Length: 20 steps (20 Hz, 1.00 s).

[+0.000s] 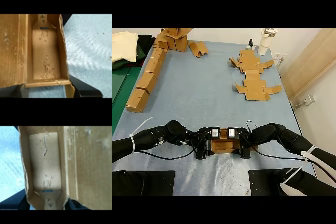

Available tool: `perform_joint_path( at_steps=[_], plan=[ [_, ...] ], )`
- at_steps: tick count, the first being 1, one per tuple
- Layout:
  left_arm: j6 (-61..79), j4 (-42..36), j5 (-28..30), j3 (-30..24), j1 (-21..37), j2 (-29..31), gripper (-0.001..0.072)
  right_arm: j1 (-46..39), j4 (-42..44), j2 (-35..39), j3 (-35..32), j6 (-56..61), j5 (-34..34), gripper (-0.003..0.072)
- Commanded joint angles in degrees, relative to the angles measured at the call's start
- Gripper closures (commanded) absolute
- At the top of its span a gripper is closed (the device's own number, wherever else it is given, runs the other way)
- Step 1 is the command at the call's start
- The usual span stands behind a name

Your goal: Fold the box.

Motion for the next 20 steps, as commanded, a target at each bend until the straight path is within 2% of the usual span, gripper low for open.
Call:
perform_joint_path(
  at_steps=[1, 15, 20],
  plan=[
    [0.07, -0.15, 0.13, 0.02, 0.0, -0.04, 0.0189, 0.02, 0.02, 0.02, 0.02, 0.02, 0.0, 0.0183],
    [0.04, -0.13, 0.11, 0.02, 0.0, -0.02, 0.019, 0.02, 0.02, 0.02, 0.02, 0.0, 0.0, 0.0182],
    [0.07, -0.15, 0.11, 0.02, 0.0, -0.02, 0.019, 0.0, -2.95, 0.02, 0.02, 0.0, -0.02, 0.0182]
  ],
)
